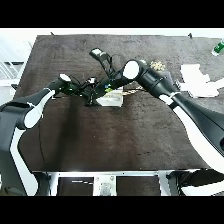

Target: Fold the box and place the chain.

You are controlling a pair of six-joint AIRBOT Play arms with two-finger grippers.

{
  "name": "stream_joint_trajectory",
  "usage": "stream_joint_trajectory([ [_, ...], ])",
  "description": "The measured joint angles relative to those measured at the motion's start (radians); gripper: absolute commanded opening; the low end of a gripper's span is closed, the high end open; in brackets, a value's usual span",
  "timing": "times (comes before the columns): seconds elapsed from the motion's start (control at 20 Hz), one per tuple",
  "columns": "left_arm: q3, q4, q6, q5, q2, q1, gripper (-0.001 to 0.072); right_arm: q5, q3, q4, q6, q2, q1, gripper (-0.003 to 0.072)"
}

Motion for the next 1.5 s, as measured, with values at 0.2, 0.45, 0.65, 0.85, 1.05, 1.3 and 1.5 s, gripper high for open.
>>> stream_joint_trajectory([
  [0.2, 0.000, 0.000, 0.000, 0.000, 0.000, 0.000, 0.0479, -0.064, -0.050, 0.006, 0.000, -0.025, -0.034, 0.0009],
  [0.45, 0.000, 0.000, 0.000, 0.000, 0.000, 0.000, 0.0479, -0.109, -0.112, 0.011, 0.005, -0.034, -0.101, 0.0535],
  [0.65, 0.000, 0.000, 0.000, 0.000, 0.000, 0.000, 0.0479, -0.084, -0.136, 0.014, 0.009, -0.015, -0.135, 0.0517],
  [0.85, 0.000, 0.000, 0.000, 0.000, 0.000, 0.000, 0.0479, -0.085, -0.213, 0.021, 0.031, 0.073, -0.186, 0.0517],
  [1.05, 0.000, 0.000, 0.000, 0.000, 0.000, 0.000, 0.0479, -0.230, -0.429, 0.023, 0.116, 0.236, -0.296, 0.0517],
  [1.3, 0.000, 0.000, 0.000, 0.000, 0.000, 0.000, 0.0479, -0.465, -0.648, 0.025, 0.259, 0.315, -0.439, 0.0516],
  [1.5, 0.000, 0.000, 0.000, 0.000, 0.000, 0.000, 0.0479, -0.597, -0.692, 0.053, 0.303, 0.259, -0.484, 0.0516],
])
